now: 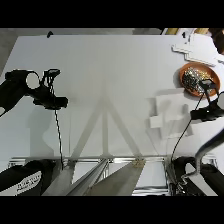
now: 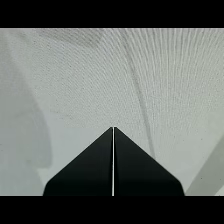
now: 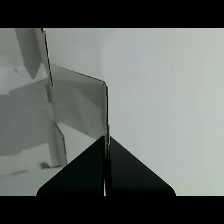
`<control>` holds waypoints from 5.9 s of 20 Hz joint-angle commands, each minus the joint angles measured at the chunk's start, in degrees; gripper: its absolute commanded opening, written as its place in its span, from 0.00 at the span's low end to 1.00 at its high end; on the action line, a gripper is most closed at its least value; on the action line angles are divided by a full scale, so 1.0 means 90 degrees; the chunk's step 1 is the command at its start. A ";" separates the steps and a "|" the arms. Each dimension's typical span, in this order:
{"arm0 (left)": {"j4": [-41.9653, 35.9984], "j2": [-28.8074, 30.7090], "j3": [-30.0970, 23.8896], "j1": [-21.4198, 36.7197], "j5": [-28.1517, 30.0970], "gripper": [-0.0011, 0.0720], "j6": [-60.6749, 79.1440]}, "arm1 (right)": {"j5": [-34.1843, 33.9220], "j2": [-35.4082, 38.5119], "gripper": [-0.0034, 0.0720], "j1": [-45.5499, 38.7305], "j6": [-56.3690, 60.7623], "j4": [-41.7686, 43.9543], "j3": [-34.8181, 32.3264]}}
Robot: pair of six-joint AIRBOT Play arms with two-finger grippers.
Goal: Fold the box and place the chain.
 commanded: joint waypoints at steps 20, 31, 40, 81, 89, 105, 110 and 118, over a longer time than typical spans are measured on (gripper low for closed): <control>-0.1617 -0.0134 -0.0073 0.0007 0.0998 0.68 0.1899 | -0.2142 0.1741 0.07 0.3237 0.0175 0.3252 -0.1690; -0.6698 -0.1287 -0.0097 -0.1035 0.0877 0.91 0.6909 | -0.2147 0.1741 0.07 0.3237 0.0170 0.3252 -0.1690; -0.6642 -0.1530 -0.0100 -0.1360 0.0933 0.91 0.6883 | -0.2188 0.1741 0.07 0.3237 0.0170 0.3252 -0.1690; -0.6297 -0.1982 -0.0095 -0.2693 0.3274 0.02 1.1120 | -0.1962 0.2176 0.52 0.3237 -0.0124 0.3247 -0.0476; -0.6239 -0.2030 -0.0095 -0.2693 0.3264 0.03 1.1142 | -0.1938 0.2176 0.52 0.3237 -0.0124 0.3247 -0.0476; -0.5974 -0.1872 -0.0092 -0.2905 0.3021 0.02 1.1135 | -0.1010 0.2176 0.52 0.3237 -0.0454 0.3213 -0.0478; -0.5943 -0.1865 -0.0085 -0.2905 0.2985 0.01 1.1118 | -0.1018 0.2176 0.52 0.3237 -0.0454 0.3050 -0.0478; -0.5693 -0.1875 -0.0085 -0.2931 0.3201 0.02 1.1118 | -0.1013 0.2176 0.52 0.3237 -0.0452 0.3055 -0.0478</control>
